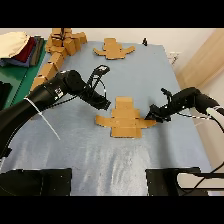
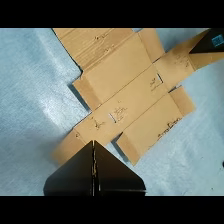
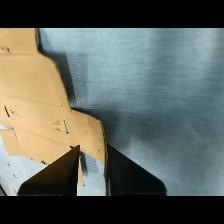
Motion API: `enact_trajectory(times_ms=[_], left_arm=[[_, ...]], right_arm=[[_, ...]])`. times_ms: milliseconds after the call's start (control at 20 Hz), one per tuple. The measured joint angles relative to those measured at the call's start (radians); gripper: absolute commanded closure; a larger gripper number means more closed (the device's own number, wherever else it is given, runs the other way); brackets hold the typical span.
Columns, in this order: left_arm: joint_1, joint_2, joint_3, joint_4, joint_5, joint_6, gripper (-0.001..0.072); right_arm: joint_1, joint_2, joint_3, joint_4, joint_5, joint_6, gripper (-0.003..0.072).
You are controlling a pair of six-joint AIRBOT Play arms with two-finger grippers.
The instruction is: Fold the box.
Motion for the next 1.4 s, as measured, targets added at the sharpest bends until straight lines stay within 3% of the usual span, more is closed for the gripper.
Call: enact_trajectory(times_ms=[50, 150, 200, 250, 600, 1050, 1400], left_arm=[[0.000, 0.000, 0.000, -0.005, 0.000, 0.000, 0.0682], [0.000, 0.000, 0.000, -0.018, 0.001, 0.000, 0.0146], [0.001, 0.000, 0.000, -0.027, 0.001, 0.000, 0.0103], [0.001, 0.000, 0.000, -0.037, 0.002, 0.000, 0.0103], [0.050, -0.017, 0.000, -0.113, -0.029, -0.032, 0.0101], [0.258, -0.129, -0.001, -0.181, -0.146, -0.028, 0.0100], [0.297, -0.310, 0.023, -0.448, -0.147, 0.205, 0.0103]], right_arm=[[0.005, -0.019, 0.011, 0.005, -0.018, -0.014, 0.0507], [0.017, -0.047, 0.026, 0.014, -0.041, -0.044, 0.0532], [0.025, -0.056, 0.031, 0.018, -0.048, -0.058, 0.0588], [0.035, -0.062, 0.035, 0.022, -0.052, -0.072, 0.0683], [0.143, -0.045, 0.010, 0.106, -0.004, -0.191, 0.0684], [0.336, 0.255, -0.247, 0.154, 0.252, -0.257, 0.0684], [0.364, 0.338, -0.304, 0.160, 0.294, -0.251, 0.0684]])
